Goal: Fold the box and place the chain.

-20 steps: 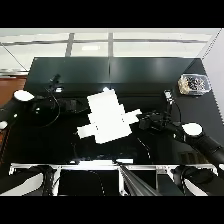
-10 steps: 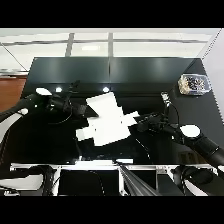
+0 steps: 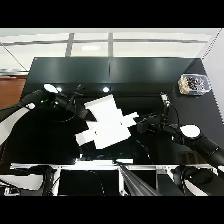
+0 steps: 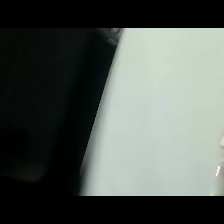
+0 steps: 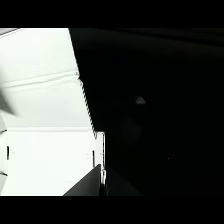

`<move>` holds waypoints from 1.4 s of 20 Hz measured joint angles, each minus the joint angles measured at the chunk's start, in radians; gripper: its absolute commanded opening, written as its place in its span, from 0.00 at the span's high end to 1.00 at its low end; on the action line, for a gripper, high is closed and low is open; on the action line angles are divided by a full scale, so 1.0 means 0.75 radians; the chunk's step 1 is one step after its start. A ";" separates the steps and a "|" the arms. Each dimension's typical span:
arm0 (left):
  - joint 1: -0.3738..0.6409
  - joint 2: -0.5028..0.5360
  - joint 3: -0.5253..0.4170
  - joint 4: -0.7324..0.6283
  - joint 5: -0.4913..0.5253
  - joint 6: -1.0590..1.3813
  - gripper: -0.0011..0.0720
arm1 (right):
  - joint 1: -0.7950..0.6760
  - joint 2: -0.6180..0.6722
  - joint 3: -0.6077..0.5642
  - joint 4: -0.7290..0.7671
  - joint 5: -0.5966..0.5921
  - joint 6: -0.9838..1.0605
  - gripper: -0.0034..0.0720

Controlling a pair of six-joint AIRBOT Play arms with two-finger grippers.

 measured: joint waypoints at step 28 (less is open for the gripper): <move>-0.374 0.266 -0.120 0.148 0.503 0.780 0.94 | -0.233 -0.038 0.374 -0.958 0.623 -0.249 0.03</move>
